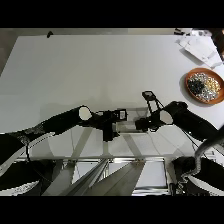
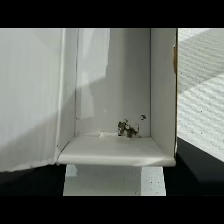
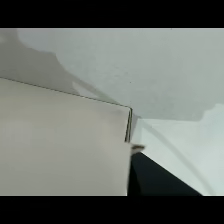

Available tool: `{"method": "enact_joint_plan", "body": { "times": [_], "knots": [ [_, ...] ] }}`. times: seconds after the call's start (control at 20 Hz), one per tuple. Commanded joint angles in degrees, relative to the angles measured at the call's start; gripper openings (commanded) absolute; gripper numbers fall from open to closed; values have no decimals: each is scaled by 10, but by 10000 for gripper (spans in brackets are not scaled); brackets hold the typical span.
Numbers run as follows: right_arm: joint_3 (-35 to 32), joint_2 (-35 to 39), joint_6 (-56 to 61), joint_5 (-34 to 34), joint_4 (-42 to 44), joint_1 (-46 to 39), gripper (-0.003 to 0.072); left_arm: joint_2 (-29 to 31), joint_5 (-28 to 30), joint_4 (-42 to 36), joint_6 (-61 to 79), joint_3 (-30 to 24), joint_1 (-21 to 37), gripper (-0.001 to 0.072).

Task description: Fold the box and place the chain.

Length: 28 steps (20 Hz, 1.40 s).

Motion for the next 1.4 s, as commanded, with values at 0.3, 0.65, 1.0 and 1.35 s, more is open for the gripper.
{"method": "enact_joint_plan", "body": {
  "times": [0.3, 0.65, 1.0, 1.35],
  "knots": [
    [2, -30, 48, -14, -20, 45, 279, 0, 0, 0, 0, 0, 0, 276],
    [2, -30, 50, -15, -40, 45, 71, 0, 0, 0, 0, 0, 0, 276],
    [2, -30, 46, -13, -42, 45, 222, 0, 0, 0, 0, 0, 0, 276],
    [3, -30, 46, -13, -47, 45, 45, 0, 0, 0, 0, 0, 0, 276]
  ]
}}
